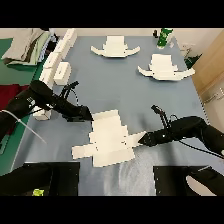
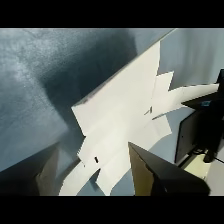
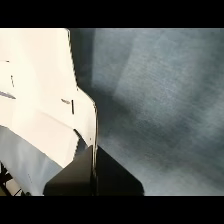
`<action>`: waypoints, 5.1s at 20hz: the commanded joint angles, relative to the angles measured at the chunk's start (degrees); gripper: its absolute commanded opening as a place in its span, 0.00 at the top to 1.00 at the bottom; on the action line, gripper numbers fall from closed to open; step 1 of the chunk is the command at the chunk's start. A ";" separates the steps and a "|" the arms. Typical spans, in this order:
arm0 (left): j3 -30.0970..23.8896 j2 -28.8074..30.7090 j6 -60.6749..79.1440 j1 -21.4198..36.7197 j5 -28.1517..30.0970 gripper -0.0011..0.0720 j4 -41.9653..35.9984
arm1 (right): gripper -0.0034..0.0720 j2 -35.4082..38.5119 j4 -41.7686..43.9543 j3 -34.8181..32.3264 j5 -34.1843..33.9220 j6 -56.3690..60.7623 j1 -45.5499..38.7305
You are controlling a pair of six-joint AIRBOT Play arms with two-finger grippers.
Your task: Fold the box.
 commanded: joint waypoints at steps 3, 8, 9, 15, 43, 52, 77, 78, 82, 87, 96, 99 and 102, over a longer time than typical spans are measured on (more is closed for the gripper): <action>0.04 -12.07 16.39 2.73 -0.52 0.12 -12.00 | 0.95 6.51 -0.17 -1.88 3.52 3.41 1.70; 5.81 -24.61 27.76 2.64 -3.23 0.12 -20.20 | 0.95 6.43 -0.24 -1.92 3.10 4.07 1.70; 7.78 -26.67 28.72 2.29 -6.25 0.12 -20.15 | 0.95 6.43 -0.37 -1.92 3.08 4.17 1.70; 12.59 -29.75 29.77 -3.72 -15.56 0.55 -12.94 | 0.95 6.43 -1.97 -1.92 3.13 5.57 1.70; 11.58 -17.62 58.29 -12.76 7.21 0.97 -14.99 | 0.75 8.17 -19.52 17.92 10.51 21.88 -6.32; -3.89 0.39 66.31 -23.23 23.76 0.97 -8.83 | 0.95 7.08 -17.66 14.99 14.47 21.79 -6.19; -20.98 11.61 70.60 -40.59 56.76 0.97 -10.23 | 0.95 6.08 -16.17 12.24 19.85 20.31 -6.19; -21.64 11.63 69.42 -40.89 58.38 0.97 -10.21 | 0.95 6.08 -15.91 12.24 19.85 20.28 -6.19; -21.99 11.63 67.41 -40.85 57.88 0.97 -10.21 | 0.95 6.08 -15.78 12.24 19.82 20.28 -6.19; -19.93 12.94 62.77 -39.12 55.91 0.97 -10.14 | 0.95 6.08 -15.78 12.24 19.65 20.28 -6.19; -12.15 10.91 60.74 -29.07 31.32 0.97 -7.17 | 0.95 6.08 -15.76 12.24 18.93 20.28 -6.19; -12.13 7.69 61.20 -29.07 28.52 0.97 -7.08 | 0.95 6.08 -15.63 12.24 18.93 20.31 -6.19; -12.15 6.67 63.21 -29.07 28.55 0.97 -7.08 | 0.95 6.08 -15.52 12.24 18.93 20.31 -6.19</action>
